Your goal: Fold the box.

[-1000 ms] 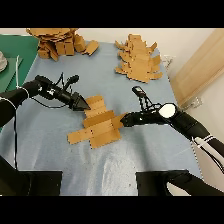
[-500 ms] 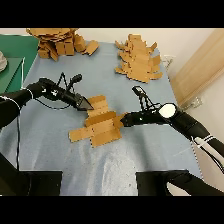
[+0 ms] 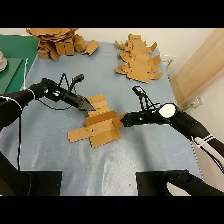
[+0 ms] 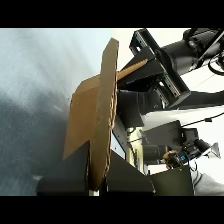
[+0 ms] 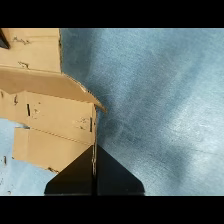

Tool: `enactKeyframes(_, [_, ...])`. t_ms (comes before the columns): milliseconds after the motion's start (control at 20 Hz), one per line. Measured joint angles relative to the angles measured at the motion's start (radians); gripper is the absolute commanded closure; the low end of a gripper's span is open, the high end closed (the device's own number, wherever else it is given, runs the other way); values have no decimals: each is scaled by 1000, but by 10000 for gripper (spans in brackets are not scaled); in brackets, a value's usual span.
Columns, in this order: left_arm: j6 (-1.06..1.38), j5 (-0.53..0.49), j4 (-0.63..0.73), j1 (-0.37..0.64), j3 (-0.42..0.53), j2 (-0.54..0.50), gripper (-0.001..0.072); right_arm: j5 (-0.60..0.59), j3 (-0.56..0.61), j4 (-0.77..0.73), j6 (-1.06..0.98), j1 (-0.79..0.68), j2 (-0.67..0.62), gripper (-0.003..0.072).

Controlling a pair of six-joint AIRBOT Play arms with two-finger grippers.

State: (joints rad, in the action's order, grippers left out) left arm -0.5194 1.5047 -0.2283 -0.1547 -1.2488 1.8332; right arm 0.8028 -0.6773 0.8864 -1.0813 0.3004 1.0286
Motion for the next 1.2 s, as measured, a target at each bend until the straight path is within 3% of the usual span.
enactKeyframes(100, [7,0,-1,-3,0,0,697,0,0,0,-1,0,0,682])
enactKeyframes(150, [15,0,-1,-4,0,0,697,0,0,0,-1,0,0,678])
enactKeyframes(200, [23,2,-3,-4,0,0,698,0,0,0,-3,0,0,621])
enactKeyframes(300, [42,13,-9,-5,-2,0,698,-4,0,4,-19,0,0,617])
enactKeyframes(400, [59,26,-31,-5,-10,-5,698,-10,0,35,-70,0,0,501])
enactKeyframes(600, [88,41,-97,16,-59,-22,697,-24,0,164,-279,-9,0,502])
enactKeyframes(850, [107,57,-157,46,-191,-43,697,-25,0,276,-531,-48,0,503])
enactKeyframes(1000, [129,59,-209,48,-256,-78,698,-15,0,303,-608,-64,6,503])
enactKeyframes(1200, [193,42,-244,31,-267,-129,697,-5,0,317,-674,-72,47,503])
